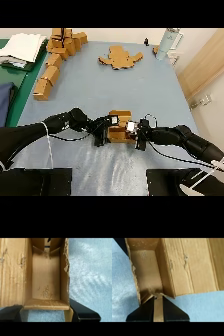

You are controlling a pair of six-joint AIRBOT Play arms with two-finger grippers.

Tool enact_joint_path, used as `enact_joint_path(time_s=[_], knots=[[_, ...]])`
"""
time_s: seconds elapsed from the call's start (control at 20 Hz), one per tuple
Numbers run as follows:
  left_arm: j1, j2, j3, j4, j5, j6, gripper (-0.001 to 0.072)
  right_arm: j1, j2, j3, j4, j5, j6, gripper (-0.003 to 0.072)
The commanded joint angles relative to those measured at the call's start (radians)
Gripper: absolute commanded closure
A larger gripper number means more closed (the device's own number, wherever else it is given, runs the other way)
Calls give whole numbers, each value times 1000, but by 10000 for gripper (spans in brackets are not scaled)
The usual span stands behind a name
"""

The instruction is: Fold the box.

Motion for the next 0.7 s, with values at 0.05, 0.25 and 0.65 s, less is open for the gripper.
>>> enact_joint_path(time_s=[0.05,0.25,0.65], knots=[[0,-1,0,0,0,0,306,25,-42,0,24,42,-53,470],[0,-1,0,0,0,0,306,35,-55,0,23,49,-70,219],[0,-1,0,0,0,0,306,34,55,63,-349,-198,388,660]])
